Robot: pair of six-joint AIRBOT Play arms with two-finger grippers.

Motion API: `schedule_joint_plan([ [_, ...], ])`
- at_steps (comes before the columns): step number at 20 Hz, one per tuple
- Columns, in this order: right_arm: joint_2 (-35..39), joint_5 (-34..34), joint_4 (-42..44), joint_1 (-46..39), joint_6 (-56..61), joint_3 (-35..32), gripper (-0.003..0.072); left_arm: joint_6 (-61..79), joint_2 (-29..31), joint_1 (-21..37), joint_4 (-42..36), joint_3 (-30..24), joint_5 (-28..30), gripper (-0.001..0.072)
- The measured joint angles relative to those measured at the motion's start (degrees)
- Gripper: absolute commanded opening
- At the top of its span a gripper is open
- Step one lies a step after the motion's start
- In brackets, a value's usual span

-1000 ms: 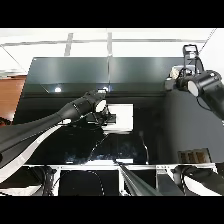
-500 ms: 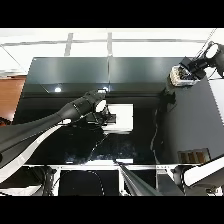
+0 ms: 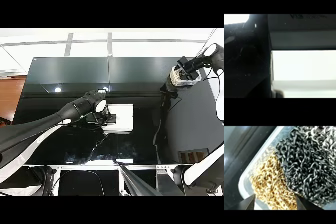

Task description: Fold the box and place the chain.

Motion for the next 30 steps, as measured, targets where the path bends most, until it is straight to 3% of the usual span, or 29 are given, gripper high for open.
schedule_joint_plan([
  [2,-1.09,-0.04,1.18,0.04,0.02,0.20,0.0167,0.00,0.00,0.00,0.00,0.00,0.02,0.0025],
  [3,-1.55,-0.07,2.03,0.04,0.09,0.28,0.0055,-0.02,0.00,0.00,0.00,0.00,0.00,0.0026],
  [5,-1.86,-0.37,3.26,0.04,-1.05,0.50,0.0010,0.00,0.00,0.00,0.00,0.00,0.00,0.0026],
  [12,5.88,0.76,4.37,-0.13,-17.16,4.13,0.0008,-0.02,0.00,0.00,0.00,0.00,0.00,0.0026],
  [19,25.03,4.94,6.25,0.17,-32.46,4.92,0.0007,-0.02,0.00,0.00,0.00,0.00,0.00,0.0026],
  [23,35.87,8.26,13.53,1.20,-38.91,4.90,0.0007,-0.02,0.00,0.00,0.00,0.00,0.00,0.0026],
  [30,50.29,14.71,17.86,10.86,-43.36,-2.58,0.0010,-0.02,0.00,0.00,0.00,0.00,0.02,0.0025],
])
